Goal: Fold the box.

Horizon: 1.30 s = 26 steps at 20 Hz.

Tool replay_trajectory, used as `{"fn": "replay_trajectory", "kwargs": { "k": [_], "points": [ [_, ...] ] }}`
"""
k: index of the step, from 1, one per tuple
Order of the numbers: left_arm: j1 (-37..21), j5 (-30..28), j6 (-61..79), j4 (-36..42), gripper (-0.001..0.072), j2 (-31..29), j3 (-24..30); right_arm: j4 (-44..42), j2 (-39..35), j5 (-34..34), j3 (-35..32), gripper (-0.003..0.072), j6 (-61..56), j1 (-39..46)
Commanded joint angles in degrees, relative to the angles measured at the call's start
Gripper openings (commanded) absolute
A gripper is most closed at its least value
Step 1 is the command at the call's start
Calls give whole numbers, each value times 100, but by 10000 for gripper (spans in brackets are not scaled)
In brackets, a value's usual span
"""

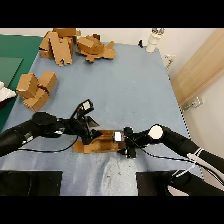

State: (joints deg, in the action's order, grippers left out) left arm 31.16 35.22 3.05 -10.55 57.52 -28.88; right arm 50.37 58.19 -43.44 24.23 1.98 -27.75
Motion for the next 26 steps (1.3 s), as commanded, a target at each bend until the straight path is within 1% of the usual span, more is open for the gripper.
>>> {"fn": "replay_trajectory", "kwargs": {
  "k": [1,2,3,4,5,6,7,8,10,12,14,16,18,20,22,24,26],
  "points": [
    [-378,103,-1390,-1543,450,-739,-4,2,0,-9,-2,563,0,2],
    [-455,321,-2017,-2041,436,-938,-4,0,0,-9,-2,563,0,2],
    [-490,761,-2907,-2507,151,-1123,-4,0,0,-7,-2,563,0,2],
    [-472,1279,-3646,-2861,14,-1259,-2,0,0,-7,-2,562,0,2],
    [-411,1764,-4605,-2979,12,-1311,9,0,0,-7,-2,563,0,2],
    [-319,2116,-5512,-2975,11,-1307,11,0,0,-4,-2,563,0,2],
    [-116,2264,-6046,-2973,11,-1303,20,-2,0,-7,-2,563,0,2],
    [142,2122,-6336,-2946,10,-1287,20,0,0,-7,-2,563,0,2],
    [638,1534,-6881,-2835,11,-1130,-11,-2,0,-7,-2,563,0,2],
    [778,1353,-7040,-2507,11,-713,-149,-2,0,-9,-2,563,0,2],
    [774,1067,-7036,-2186,12,-282,-393,-2,0,-9,-2,563,0,2],
    [767,710,-7038,-2092,12,127,-772,-2,0,-11,-2,563,0,2],
    [767,525,-7064,-2090,12,522,-1174,-2,0,-11,-2,563,0,2],
    [684,439,-7193,-2092,12,946,-1408,-2,0,-11,-2,563,0,2],
    [483,269,-7329,-2094,11,1322,-1471,-2,0,-11,-2,563,0,2],
    [247,354,-7340,-2129,11,1589,-1469,-4,0,-11,-2,563,0,2],
    [142,501,-7346,-2155,11,1781,-1469,-4,0,-7,-2,563,0,2]
  ]
}}
